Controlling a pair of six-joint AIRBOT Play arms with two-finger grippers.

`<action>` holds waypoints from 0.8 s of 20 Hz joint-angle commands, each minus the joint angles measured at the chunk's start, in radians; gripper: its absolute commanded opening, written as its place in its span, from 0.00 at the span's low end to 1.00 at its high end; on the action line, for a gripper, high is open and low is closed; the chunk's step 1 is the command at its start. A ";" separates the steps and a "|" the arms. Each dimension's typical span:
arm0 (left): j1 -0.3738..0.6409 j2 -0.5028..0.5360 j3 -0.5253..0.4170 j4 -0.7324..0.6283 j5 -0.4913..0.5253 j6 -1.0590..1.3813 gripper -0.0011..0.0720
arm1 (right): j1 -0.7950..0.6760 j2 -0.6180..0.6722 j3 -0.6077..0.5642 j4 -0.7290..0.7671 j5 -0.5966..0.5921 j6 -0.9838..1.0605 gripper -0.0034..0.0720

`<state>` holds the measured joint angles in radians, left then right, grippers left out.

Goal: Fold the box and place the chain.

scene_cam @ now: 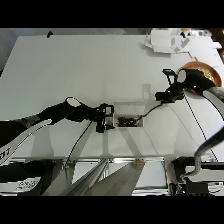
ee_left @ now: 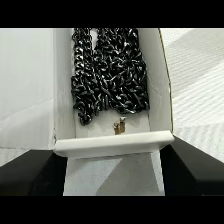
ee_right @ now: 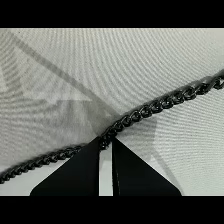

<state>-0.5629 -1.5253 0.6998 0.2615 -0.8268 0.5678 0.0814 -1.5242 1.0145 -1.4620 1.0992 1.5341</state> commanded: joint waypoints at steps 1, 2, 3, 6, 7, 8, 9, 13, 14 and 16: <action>0.000 0.001 0.001 0.000 0.000 0.000 0.03 | 0.001 0.029 -0.001 0.006 0.071 -0.034 0.07; 0.000 0.001 0.001 0.000 0.000 0.000 0.03 | 0.001 0.056 -0.001 0.008 0.093 -0.047 0.07; 0.000 0.001 0.001 0.000 0.000 0.000 0.03 | 0.001 0.094 -0.001 0.007 0.118 -0.047 0.07; 0.000 0.001 0.001 0.000 0.000 0.000 0.03 | 0.004 0.229 -0.001 0.031 0.229 -0.068 0.07; 0.000 0.001 0.001 0.000 0.000 0.000 0.03 | 0.008 0.277 -0.001 0.051 0.268 -0.081 0.07; 0.000 0.001 0.001 0.000 -0.001 0.000 0.03 | 0.014 0.327 -0.001 0.075 0.302 -0.100 0.07; 0.000 0.001 0.001 0.000 0.000 0.000 0.03 | 0.026 0.382 -0.001 0.105 0.326 -0.115 0.07; 0.000 0.001 0.001 0.000 0.000 0.000 0.03 | 0.103 0.584 -0.003 0.266 0.336 -0.153 0.07; 0.000 0.001 0.001 0.000 0.000 0.000 0.03 | 0.134 0.629 -0.003 0.301 0.330 -0.153 0.07; 0.000 0.001 0.001 0.000 -0.001 0.000 0.03 | 0.197 0.702 -0.003 0.337 0.302 -0.152 0.07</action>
<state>-0.5629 -1.5253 0.6998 0.2615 -0.8268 0.5678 0.2073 -0.9379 1.0119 -1.2182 1.4136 1.3956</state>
